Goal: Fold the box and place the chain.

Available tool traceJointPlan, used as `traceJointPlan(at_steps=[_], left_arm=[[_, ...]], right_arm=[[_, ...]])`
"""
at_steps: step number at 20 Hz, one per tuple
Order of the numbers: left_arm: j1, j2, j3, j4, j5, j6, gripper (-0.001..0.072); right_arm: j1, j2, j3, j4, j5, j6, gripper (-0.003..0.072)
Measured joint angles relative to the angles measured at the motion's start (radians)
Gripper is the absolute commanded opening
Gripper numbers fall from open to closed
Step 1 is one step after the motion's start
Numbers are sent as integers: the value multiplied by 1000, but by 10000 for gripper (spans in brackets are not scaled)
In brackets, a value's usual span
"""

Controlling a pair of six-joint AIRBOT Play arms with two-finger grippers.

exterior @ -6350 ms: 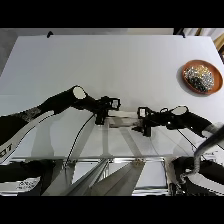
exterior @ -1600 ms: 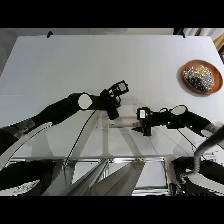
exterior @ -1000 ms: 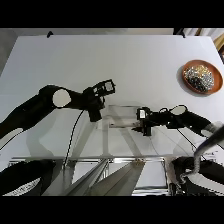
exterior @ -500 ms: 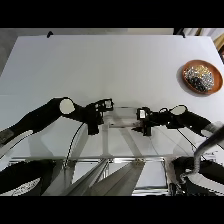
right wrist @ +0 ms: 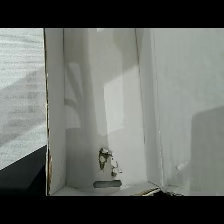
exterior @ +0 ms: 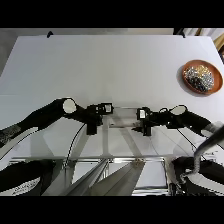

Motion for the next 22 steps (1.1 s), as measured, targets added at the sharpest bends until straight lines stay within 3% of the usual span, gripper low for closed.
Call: traceJointPlan(at_steps=[2, 18, 20, 22], left_arm=[[7, 3, 0, 8, 2, 34, 94], [-21, -14, 0, 30, 113, 98, 97], [-30, -14, 0, 34, 139, 98, 157], [-37, -14, 0, 35, 160, 98, 157]], right_arm=[[0, 0, 0, 0, 0, 0, 399], [0, 0, 0, 0, 0, 0, 399], [0, 0, 0, 0, 0, 0, 399], [0, 0, 0, 0, 0, 0, 399]])
